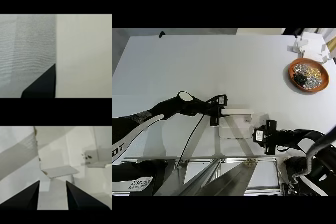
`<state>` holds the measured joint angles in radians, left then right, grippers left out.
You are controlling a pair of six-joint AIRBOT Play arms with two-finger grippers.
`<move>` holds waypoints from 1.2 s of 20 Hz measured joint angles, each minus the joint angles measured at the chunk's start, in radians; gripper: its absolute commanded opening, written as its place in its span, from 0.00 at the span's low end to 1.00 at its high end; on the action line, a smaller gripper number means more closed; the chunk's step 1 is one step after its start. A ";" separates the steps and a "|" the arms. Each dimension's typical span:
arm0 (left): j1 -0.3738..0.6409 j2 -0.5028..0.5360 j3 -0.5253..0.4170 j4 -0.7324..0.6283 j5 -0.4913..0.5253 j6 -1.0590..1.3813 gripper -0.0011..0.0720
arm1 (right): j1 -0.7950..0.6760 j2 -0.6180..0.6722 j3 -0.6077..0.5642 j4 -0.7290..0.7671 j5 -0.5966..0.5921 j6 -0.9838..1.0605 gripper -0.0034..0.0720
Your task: Fold the box and place the chain.
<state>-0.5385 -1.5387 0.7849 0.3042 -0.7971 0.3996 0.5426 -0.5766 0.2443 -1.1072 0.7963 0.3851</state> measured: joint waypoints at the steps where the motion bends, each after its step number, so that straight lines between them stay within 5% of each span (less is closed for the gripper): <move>1: 0.000 0.000 0.000 0.000 0.000 0.000 0.03 | 0.010 -0.008 0.000 0.001 0.000 -0.023 0.79; 4: 0.000 0.000 0.000 0.000 0.000 0.000 0.03 | 0.035 -0.015 -0.013 0.004 -0.010 -0.060 0.96; 16: 0.000 0.000 0.000 0.000 0.000 0.000 0.03 | 0.222 -0.150 -0.093 -0.038 -0.415 -0.049 0.95; 24: 0.000 0.000 0.000 0.000 0.000 0.000 0.03 | 0.196 -0.187 -0.037 -0.039 -0.431 -0.044 0.95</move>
<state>-0.5385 -1.5387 0.7849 0.3042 -0.7967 0.3992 0.7383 -0.7639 0.2070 -1.1461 0.3656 0.3412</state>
